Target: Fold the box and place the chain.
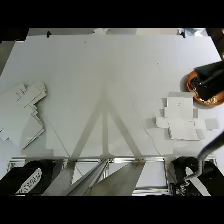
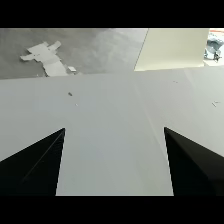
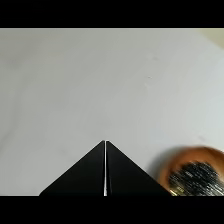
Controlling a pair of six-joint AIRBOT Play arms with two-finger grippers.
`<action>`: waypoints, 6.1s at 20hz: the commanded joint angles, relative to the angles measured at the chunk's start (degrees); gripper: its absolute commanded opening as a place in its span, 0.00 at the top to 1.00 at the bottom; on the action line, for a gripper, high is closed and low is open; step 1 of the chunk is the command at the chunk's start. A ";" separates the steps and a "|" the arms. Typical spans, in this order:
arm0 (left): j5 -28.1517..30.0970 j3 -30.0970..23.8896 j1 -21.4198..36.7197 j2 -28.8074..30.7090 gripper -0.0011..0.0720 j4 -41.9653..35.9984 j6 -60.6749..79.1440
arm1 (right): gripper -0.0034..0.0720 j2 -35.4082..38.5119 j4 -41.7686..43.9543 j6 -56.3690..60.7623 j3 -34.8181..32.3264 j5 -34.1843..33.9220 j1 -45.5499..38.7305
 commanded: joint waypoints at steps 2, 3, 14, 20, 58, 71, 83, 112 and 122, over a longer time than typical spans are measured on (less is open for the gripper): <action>0.00 0.04 -0.04 0.02 0.03 0.02 0.00 | 0.94 8.35 -21.92 6.67 0.15 9.62 -0.04; 0.00 0.04 -0.04 0.02 0.03 0.02 0.00 | 0.94 8.85 -24.57 6.67 0.15 13.68 -0.04; 0.00 0.04 -0.04 0.02 0.03 0.02 0.00 | 0.50 8.85 -31.26 8.85 -6.54 17.84 -8.83; 0.00 0.04 -0.04 0.02 0.03 0.02 0.00 | 0.50 -0.35 -21.84 8.74 -9.05 12.76 -28.22; 0.02 0.04 -0.04 0.02 0.03 0.02 0.00 | 0.94 -53.16 24.55 -26.99 -7.21 17.59 -68.15; 0.02 0.04 -0.04 0.02 0.03 0.02 0.00 | 0.94 -53.05 49.64 -30.32 -7.21 21.64 -33.31; 0.02 0.04 -0.04 0.02 0.03 0.02 0.00 | 0.94 -49.57 76.37 -49.07 -7.21 5.84 -8.22; 0.02 0.04 -0.04 0.02 0.03 0.02 0.00 | 0.50 -42.07 37.57 -9.33 -10.21 -18.01 -10.71; 0.02 0.04 -0.04 0.02 0.03 0.02 0.00 | 0.51 -68.65 28.74 -12.68 24.68 13.86 -9.64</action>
